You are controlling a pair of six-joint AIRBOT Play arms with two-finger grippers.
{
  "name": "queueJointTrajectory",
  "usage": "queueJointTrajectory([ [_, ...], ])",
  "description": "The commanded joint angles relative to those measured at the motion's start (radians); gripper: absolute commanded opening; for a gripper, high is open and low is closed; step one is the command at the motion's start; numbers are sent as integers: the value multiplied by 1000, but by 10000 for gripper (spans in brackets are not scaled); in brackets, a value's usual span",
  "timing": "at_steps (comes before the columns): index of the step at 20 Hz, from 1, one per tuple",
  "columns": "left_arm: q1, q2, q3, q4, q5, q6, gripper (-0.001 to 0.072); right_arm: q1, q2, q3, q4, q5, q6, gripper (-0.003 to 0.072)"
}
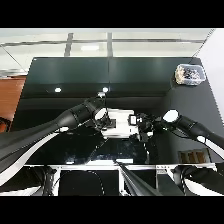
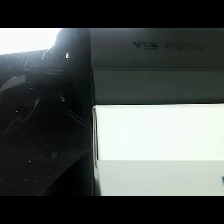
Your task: Fold the box and place the chain.
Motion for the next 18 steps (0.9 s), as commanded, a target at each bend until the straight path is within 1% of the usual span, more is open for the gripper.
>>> queueJointTrajectory([
  [1,0,-1,0,-3,2,2,24,0,0,0,0,0,0,265],
  [3,0,-1,0,-3,2,2,25,0,0,0,0,0,0,267],
  [4,0,-1,0,-3,2,2,24,0,0,0,0,-3,0,394],
  [5,0,-1,0,-3,2,2,24,0,0,0,0,-17,1,655],
  [9,0,-1,0,-3,2,3,25,0,12,0,0,-6,1,654],
  [18,0,-1,0,-2,2,3,25,-2,119,0,-16,24,40,653],
])
